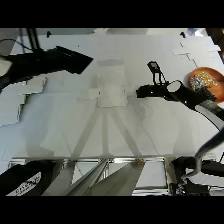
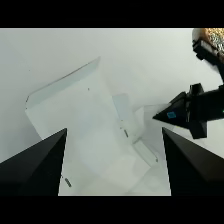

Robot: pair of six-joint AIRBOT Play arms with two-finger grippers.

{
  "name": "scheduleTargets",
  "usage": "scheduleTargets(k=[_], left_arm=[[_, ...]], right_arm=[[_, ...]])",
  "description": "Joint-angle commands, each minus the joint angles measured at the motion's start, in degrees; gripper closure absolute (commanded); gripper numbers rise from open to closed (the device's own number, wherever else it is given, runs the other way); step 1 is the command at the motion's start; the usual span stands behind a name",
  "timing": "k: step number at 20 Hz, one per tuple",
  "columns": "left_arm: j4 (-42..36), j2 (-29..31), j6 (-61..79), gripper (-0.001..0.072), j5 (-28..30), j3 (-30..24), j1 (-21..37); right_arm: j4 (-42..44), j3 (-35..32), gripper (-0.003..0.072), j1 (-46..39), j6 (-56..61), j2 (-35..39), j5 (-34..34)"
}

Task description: Fold the box and place the chain.

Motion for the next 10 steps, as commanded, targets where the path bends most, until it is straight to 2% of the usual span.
scheduleTargets(k=[1, 5, 7, 9, 10], left_arm=[[0.6, -10.0, 0.5, 0.0063, -7.5, 4.2, 0.1], [0.8, -25.3, -1.0, 0.0083, -17.1, 16.1, 2.0], [0.8, -31.1, -1.9, 0.0236, -19.2, 21.1, 3.9], [0.8, -36.6, -4.0, 0.0232, -20.7, 25.8, 6.3], [0.9, -38.9, -5.2, 0.0183, -22.0, 27.9, 7.2]], right_arm=[[0.0, 0.0, 0.0681, 0.1, 0.0, 0.0, -0.1], [0.0, 0.0, 0.0681, 0.1, 0.0, 0.0, -0.1], [0.0, 0.0, 0.0681, 0.1, 0.0, 0.0, -0.1], [0.0, 0.0, 0.0681, 0.1, 0.0, 0.0, -0.1], [0.0, 0.0, 0.0681, 0.1, 0.0, 0.0, -0.1]])
